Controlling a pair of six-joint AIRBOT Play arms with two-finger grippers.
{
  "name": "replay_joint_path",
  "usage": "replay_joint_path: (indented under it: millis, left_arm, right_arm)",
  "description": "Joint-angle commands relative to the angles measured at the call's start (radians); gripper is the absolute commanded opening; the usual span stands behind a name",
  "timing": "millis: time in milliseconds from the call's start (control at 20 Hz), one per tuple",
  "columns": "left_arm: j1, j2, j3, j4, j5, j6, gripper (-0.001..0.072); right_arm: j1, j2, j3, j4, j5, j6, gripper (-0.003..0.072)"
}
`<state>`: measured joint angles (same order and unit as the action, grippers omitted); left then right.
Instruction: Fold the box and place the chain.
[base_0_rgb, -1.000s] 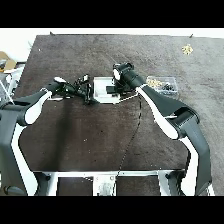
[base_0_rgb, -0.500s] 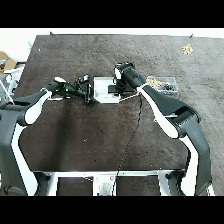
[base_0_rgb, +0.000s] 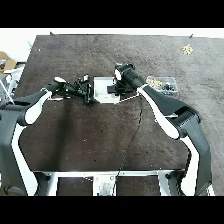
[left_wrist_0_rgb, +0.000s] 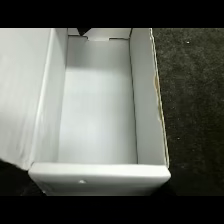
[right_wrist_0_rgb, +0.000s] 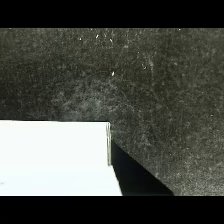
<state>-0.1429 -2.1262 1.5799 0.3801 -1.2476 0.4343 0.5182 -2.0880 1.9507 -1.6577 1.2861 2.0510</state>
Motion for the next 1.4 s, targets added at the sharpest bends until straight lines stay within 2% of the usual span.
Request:
replay_joint_path:
  millis: [0,50,400,600,850,1000,1150,1200,1250,1350]
  left_arm:
    - [0.000,0.001,0.000,0.001,-0.001,0.001,0.0164]
    - [0.000,0.001,0.000,0.001,-0.001,0.001,0.0164]
    - [0.000,0.001,0.000,0.000,-0.001,0.001,0.0164]
    - [0.000,0.001,0.000,0.000,-0.001,0.001,0.0164]
    - [0.000,0.001,0.000,0.001,-0.001,0.001,0.0164]
    - [0.000,0.001,0.000,0.001,0.000,0.001,0.0164]
    - [0.000,0.001,0.000,0.001,0.000,0.001,0.0164]
    - [0.000,0.001,0.000,0.001,0.000,0.001,0.0164]
    - [0.000,0.001,0.000,0.001,-0.001,0.001,0.0164]
    - [0.000,0.001,0.000,0.001,0.000,0.001,0.0164]
  right_arm:
    - [0.000,0.006,-0.003,0.008,-0.014,-0.013,0.0249]
    - [0.000,0.013,-0.003,0.008,-0.014,-0.021,0.0286]
    - [-0.001,0.060,-0.002,0.012,0.002,-0.070,0.0286]
    - [-0.007,0.087,0.000,0.011,0.060,-0.122,0.0287]
    - [-0.053,0.202,0.043,-0.002,0.060,-0.265,0.0286]
    - [-0.113,0.277,0.054,-0.068,0.056,-0.394,0.0285]
    - [-0.187,0.311,0.054,-0.177,0.022,-0.424,0.0284]
    - [-0.217,0.310,0.053,-0.171,0.027,-0.425,0.0244]
    - [-0.246,0.304,0.053,-0.155,0.033,-0.425,0.0143]
    - [-0.315,0.283,0.053,-0.074,0.066,-0.435,0.0140]
